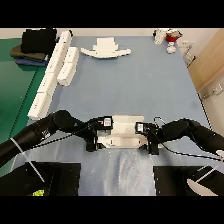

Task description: Fold the box.

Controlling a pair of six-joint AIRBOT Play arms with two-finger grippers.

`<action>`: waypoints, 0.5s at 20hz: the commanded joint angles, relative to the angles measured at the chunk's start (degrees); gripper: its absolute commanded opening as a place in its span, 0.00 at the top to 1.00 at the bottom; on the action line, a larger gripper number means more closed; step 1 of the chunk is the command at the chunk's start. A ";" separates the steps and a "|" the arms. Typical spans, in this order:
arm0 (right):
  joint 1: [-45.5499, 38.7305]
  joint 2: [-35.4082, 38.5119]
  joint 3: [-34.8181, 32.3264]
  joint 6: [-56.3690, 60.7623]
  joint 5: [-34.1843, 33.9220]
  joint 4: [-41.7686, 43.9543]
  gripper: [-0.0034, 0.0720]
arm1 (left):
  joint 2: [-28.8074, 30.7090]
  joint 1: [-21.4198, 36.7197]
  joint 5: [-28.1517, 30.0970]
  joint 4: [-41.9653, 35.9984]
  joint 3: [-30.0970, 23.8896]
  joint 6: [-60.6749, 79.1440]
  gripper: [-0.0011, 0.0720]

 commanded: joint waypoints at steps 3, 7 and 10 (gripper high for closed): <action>-0.02 0.00 0.07 0.02 0.02 0.02 0.27 | -7.32 0.33 2.86 -6.45 -0.35 6.93 0.03; -0.02 0.00 0.07 0.02 0.02 0.02 0.27 | -10.10 0.31 4.63 -6.71 -0.31 8.76 0.45; -0.02 0.00 0.07 0.02 0.02 0.02 0.27 | -10.56 -0.57 4.42 -7.91 -0.31 9.46 0.69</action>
